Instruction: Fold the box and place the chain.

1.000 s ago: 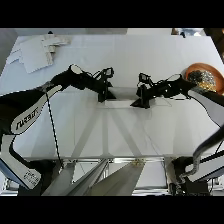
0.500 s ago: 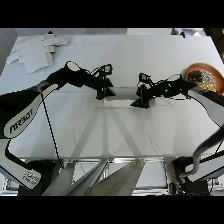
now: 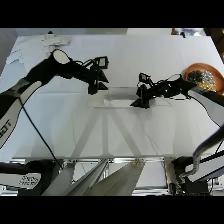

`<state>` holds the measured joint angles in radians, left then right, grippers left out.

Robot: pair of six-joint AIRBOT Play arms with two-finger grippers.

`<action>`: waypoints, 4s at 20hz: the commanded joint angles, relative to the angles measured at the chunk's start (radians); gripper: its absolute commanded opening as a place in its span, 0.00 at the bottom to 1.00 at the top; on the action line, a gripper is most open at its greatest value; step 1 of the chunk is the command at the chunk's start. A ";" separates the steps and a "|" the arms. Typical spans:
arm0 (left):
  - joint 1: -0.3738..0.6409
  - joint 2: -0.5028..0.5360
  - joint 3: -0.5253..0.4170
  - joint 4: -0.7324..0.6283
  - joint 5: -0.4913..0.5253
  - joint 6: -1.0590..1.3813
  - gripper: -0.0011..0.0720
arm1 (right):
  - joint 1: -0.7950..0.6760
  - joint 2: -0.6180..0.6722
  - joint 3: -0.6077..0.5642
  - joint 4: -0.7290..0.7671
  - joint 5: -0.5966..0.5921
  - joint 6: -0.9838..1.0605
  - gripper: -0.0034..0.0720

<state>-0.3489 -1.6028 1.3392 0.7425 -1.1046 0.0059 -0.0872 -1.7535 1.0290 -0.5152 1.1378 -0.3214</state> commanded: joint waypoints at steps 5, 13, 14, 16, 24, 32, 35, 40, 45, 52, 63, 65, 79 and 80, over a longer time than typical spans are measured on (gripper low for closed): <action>-0.083 0.180 -0.079 -0.009 -0.027 -0.167 0.47 | 0.001 0.000 0.000 0.000 0.000 0.000 0.63; -0.087 0.160 -0.304 -0.030 0.174 -0.081 0.03 | 0.001 0.000 0.000 0.000 0.000 0.000 0.63; -0.081 0.149 -0.304 -0.076 0.233 -0.081 0.03 | 0.001 0.000 0.000 0.000 0.000 0.000 0.63; -0.074 0.131 -0.304 -0.234 0.363 -0.080 0.03 | 0.001 0.000 0.000 0.000 0.000 -0.001 0.63; -0.061 0.024 -0.304 -0.444 0.518 -0.079 0.03 | 0.001 0.000 0.000 0.000 0.000 0.000 0.63; -0.062 -0.048 -0.304 -0.428 0.501 -0.197 0.03 | 0.001 0.000 0.000 0.000 0.000 -0.001 0.63; -0.064 -0.051 -0.304 -0.430 0.502 -0.197 0.03 | 0.001 0.000 0.000 0.000 0.000 -0.001 0.63; -0.061 0.016 -0.304 -0.428 0.502 -0.193 0.03 | 0.001 0.000 0.000 0.000 0.000 0.000 0.63; -0.059 0.202 -0.304 -0.248 0.385 -0.216 0.04 | 0.001 0.000 0.000 0.000 0.000 0.000 0.63; -0.013 0.313 -0.317 0.125 0.100 -0.137 0.42 | 0.001 0.000 0.000 0.000 0.000 0.000 0.63; 0.109 0.043 -0.346 -0.272 0.067 0.439 0.76 | 0.001 0.000 0.000 0.000 0.000 0.000 0.63; 0.104 0.012 -0.346 -0.250 0.068 0.438 0.83 | 0.001 0.000 0.000 0.000 0.000 0.000 0.63; 0.052 -0.047 -0.346 -0.255 0.151 0.413 0.82 | 0.001 0.000 0.000 0.000 0.000 0.000 0.63; 0.049 -0.047 -0.345 -0.270 0.162 0.413 0.77 | 0.001 0.000 0.000 0.000 0.000 0.000 0.63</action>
<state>-0.2882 -1.6398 0.9943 0.5148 -0.9833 0.4191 -0.0872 -1.7535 1.0290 -0.5156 1.1374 -0.3222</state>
